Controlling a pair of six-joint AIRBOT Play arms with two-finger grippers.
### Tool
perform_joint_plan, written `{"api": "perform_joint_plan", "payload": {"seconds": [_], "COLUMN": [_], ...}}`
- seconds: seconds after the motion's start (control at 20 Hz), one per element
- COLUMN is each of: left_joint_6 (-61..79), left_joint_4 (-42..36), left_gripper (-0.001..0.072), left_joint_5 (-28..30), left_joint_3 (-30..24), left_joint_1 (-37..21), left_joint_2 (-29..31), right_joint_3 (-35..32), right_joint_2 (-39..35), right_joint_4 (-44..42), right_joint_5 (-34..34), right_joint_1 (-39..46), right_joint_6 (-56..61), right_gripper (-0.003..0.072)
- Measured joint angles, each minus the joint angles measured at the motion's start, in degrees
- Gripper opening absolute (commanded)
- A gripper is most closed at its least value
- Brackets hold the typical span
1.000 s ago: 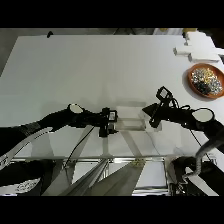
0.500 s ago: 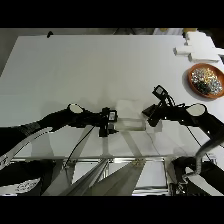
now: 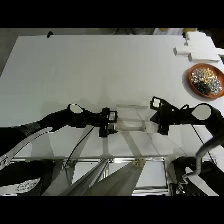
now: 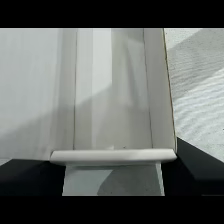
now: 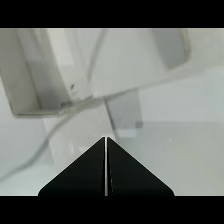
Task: Fold the box and place the chain.
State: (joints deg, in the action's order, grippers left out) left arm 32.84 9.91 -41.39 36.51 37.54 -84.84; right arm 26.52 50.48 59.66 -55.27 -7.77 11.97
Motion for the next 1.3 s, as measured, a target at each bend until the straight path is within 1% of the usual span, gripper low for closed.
{"api": "perform_joint_plan", "payload": {"seconds": [0.05, 0.1, 0.2, 0.3, 0.35, 0.4, 0.7, 1.0, 1.05, 1.1, 1.15, 1.2, 1.25, 1.3], "left_joint_6": [0.0, 0.0, 0.0, 0.0, 0.0, 0.0, 0.0, 0.0, 0.0, 0.0, 0.0, 0.0, 0.0, 0.0], "left_joint_4": [0.0, 0.0, 0.0, 0.0, 0.0, 0.0, 0.0, 0.0, 0.0, 0.0, 0.0, 0.0, 0.1, 0.1], "left_gripper": [0.0134, 0.0134, 0.0134, 0.0134, 0.0134, 0.0134, 0.0134, 0.0134, 0.0134, 0.0134, 0.0134, 0.0134, 0.0134, 0.0134], "left_joint_5": [0.0, 0.0, 0.0, 0.0, 0.0, 0.0, 0.0, 0.0, 0.0, 0.0, -0.1, -0.1, -0.2, -0.2], "left_joint_3": [0.0, 0.0, 0.0, 0.0, 0.0, 0.0, 0.0, 0.0, 0.0, 0.0, 0.0, 0.0, 0.0, 0.0], "left_joint_1": [0.0, 0.0, 0.0, 0.0, 0.0, 0.0, 0.0, 0.0, 0.0, 0.0, 0.0, 0.0, 0.0, 0.0], "left_joint_2": [0.0, 0.0, 0.0, 0.0, 0.0, 0.0, 0.0, 0.0, 0.0, 0.0, 0.0, 0.0, 0.0, 0.0], "right_joint_3": [0.0, 0.0, 0.0, 0.0, 0.0, 0.0, 0.0, -0.7, -1.0, -1.4, -1.7, -2.0, -2.1, -2.3], "right_joint_2": [-0.1, -0.1, 0.6, 1.7, 2.4, 3.1, 7.6, 9.1, 9.4, 9.7, 10.0, 10.4, 10.7, 10.8], "right_joint_4": [1.9, 3.0, 3.2, 1.4, -0.3, -1.6, -9.4, -14.8, -15.5, -16.2, -16.6, -17.1, -17.3, -17.6], "right_joint_5": [-1.0, -1.7, -3.5, -4.1, -4.3, -4.5, -4.1, -3.3, -2.9, -2.3, -1.5, -0.7, -0.1, 0.4], "right_joint_1": [0.0, 0.0, 0.0, 0.0, 0.0, 0.0, 0.0, -1.0, -1.8, -2.7, -3.6, -4.4, -4.9, -5.2], "right_joint_6": [-1.3, -3.0, -7.5, -11.8, -14.0, -15.8, -22.1, -23.8, -24.0, -24.0, -24.1, -24.1, -24.0, -24.0], "right_gripper": [0.0132, 0.0214, 0.0216, 0.0206, 0.0136, 0.0090, 0.0089, 0.0094, 0.0114, 0.0157, 0.0248, 0.0300, 0.0342, 0.0346]}}
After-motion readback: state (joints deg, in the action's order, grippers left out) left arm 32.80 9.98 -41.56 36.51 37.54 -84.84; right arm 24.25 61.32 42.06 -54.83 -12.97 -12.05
